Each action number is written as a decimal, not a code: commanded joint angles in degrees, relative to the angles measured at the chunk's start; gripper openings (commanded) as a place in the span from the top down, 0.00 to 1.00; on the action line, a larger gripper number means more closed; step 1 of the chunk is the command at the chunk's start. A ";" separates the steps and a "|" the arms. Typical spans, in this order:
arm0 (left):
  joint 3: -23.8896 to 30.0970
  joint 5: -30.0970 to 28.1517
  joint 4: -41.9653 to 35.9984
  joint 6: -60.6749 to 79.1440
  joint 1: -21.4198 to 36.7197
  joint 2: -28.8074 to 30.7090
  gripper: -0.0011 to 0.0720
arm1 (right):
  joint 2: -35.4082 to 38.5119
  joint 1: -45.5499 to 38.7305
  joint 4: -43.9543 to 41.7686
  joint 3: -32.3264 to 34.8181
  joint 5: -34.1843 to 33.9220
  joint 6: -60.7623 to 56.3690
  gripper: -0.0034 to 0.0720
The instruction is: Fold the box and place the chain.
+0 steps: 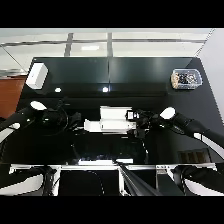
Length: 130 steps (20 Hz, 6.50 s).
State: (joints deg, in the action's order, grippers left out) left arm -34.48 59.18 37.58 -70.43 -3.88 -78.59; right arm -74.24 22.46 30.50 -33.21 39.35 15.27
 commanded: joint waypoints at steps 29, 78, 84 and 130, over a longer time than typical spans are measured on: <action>-11.28 8.35 -6.51 10.62 -11.13 -3.87 0.20 | -0.02 0.04 0.00 -0.04 0.02 0.00 0.83; -30.51 7.08 52.35 -52.46 -42.10 -8.48 0.20 | -0.02 0.04 -0.02 -0.04 0.02 0.00 0.83; -30.51 5.77 51.87 -62.38 -42.29 -8.68 0.32 | -0.02 0.04 0.00 -0.04 0.02 0.00 0.83; -31.82 3.82 50.03 -63.45 -42.47 -10.67 0.95 | -0.02 0.04 0.00 -0.04 0.02 0.00 0.83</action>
State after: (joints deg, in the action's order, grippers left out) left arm -66.26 64.23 88.09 -134.28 -46.33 -89.19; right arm -74.24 22.46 30.46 -33.21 39.31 15.18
